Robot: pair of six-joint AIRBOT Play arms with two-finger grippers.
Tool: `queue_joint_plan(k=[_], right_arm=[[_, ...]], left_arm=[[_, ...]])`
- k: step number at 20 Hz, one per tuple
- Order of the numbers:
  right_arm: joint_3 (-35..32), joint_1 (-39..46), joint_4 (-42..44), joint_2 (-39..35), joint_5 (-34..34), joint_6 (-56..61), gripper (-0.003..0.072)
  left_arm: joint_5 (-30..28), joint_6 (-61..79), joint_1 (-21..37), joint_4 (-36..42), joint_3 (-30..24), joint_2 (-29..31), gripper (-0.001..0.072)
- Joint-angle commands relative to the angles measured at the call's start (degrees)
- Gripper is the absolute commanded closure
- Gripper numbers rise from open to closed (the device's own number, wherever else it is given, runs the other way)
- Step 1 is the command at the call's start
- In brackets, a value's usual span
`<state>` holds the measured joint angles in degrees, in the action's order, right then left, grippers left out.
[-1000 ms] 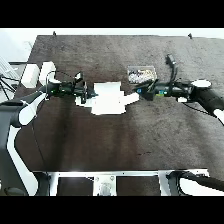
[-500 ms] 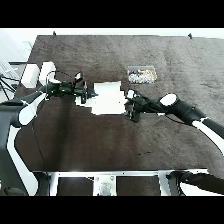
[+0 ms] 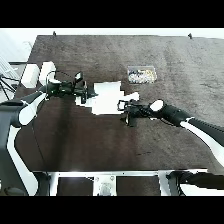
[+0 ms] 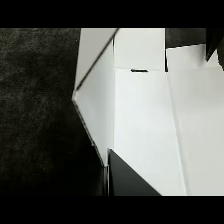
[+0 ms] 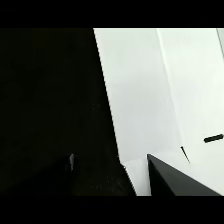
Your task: Fold the box and place the chain.
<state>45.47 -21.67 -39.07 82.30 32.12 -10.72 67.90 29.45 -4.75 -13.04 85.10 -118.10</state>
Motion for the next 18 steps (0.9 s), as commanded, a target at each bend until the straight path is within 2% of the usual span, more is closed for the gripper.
queue_joint_plan(k=[1, 6, 11, 15, 18], right_arm=[[1.31, -0.26, 4.68, 2.40, -1.88, -4.00, 0.0129], [4.85, 0.39, 6.08, 5.01, -5.35, -5.03, 0.0131], [9.01, 3.72, 6.16, 4.94, -5.46, -4.74, 0.0131], [12.72, 4.44, 8.63, 4.87, -0.50, -4.79, 0.0131], [13.94, 4.44, 8.63, 4.87, -0.28, -5.03, 0.0131]], left_arm=[[0.02, 0.00, 0.04, 0.04, 0.04, 0.00, 0.0689], [0.02, 0.00, 0.02, 0.02, 0.04, 0.00, 0.0689], [0.04, 0.00, 0.02, 0.02, 0.04, 0.00, 0.0689], [0.02, 0.00, 0.02, 0.02, 0.04, 0.00, 0.0689], [0.02, 0.00, 0.02, 0.02, 0.04, 0.00, 0.0688]])
